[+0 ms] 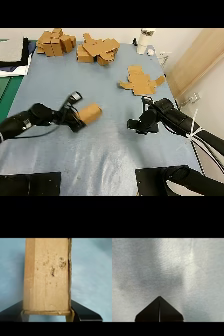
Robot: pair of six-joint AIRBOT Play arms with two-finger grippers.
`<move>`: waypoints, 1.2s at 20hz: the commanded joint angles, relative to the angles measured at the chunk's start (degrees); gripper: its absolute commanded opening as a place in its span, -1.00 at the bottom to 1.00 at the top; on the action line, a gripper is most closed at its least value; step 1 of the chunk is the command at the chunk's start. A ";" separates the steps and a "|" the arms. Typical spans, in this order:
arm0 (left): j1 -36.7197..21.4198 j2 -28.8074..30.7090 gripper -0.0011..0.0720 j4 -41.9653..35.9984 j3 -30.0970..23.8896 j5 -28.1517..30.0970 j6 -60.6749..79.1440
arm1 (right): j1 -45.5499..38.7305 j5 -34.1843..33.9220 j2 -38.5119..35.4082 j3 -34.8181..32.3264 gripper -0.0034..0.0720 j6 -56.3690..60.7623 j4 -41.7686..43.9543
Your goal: Fold the box.
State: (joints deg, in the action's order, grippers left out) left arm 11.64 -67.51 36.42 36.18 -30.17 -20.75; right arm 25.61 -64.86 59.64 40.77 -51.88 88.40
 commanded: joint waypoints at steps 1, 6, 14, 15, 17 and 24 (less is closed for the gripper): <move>-12.00 0.11 0.29 0.04 0.70 4.72 -1.38 | -0.02 0.39 0.04 0.04 -0.90 0.04 -0.57; -26.69 -1.75 0.29 -0.24 5.18 15.02 -1.36 | -0.02 1.31 0.04 0.04 -0.90 0.04 -0.55; -34.73 -18.27 0.29 -0.20 18.91 14.75 -1.36 | -0.02 3.48 0.04 0.09 -0.90 1.09 -0.55; -34.71 -19.98 0.29 -0.20 19.96 14.71 -1.36 | 0.00 3.52 0.04 0.09 -0.90 1.09 -0.55; -34.71 -22.23 0.29 -0.15 20.98 15.04 -1.11 | -0.02 3.56 0.04 0.09 -0.90 1.09 -0.55; -34.95 -23.58 0.55 1.27 21.18 17.29 -1.14 | -0.02 4.24 0.04 0.11 -0.90 1.09 -0.52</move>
State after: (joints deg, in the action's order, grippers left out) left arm -23.16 -90.48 37.04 57.06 -12.99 -21.98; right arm 25.61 -61.25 59.64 40.82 -50.81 87.83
